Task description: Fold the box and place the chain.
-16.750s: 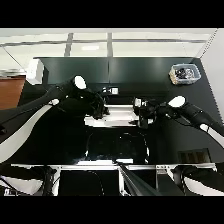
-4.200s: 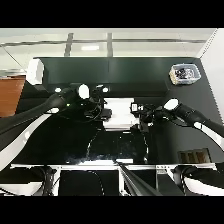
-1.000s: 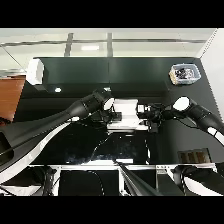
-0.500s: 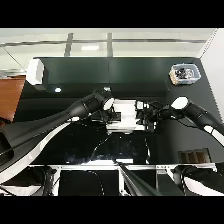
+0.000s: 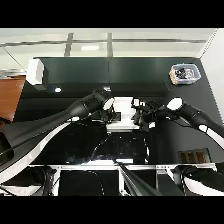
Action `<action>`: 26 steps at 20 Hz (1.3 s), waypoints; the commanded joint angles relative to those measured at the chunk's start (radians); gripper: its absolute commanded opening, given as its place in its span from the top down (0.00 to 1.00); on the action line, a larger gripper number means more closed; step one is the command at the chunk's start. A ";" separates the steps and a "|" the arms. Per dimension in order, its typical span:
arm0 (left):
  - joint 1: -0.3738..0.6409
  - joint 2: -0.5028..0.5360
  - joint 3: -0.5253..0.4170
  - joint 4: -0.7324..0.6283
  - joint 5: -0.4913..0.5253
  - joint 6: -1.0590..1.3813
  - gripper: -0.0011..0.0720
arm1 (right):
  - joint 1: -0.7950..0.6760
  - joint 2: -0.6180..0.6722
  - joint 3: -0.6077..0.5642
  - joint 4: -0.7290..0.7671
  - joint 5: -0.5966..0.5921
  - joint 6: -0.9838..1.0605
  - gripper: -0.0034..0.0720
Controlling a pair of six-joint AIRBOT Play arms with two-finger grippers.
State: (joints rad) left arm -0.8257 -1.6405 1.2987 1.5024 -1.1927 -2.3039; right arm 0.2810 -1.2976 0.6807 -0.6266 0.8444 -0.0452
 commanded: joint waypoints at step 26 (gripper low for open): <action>0.000 0.000 0.000 0.005 0.008 0.000 0.96 | -0.362 -0.030 -0.116 0.076 0.272 1.012 0.93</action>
State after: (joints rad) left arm -0.8261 -1.6402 1.2987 1.5070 -1.1854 -2.3039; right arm -0.1368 -1.3170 0.5438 -0.5877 1.1072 1.0019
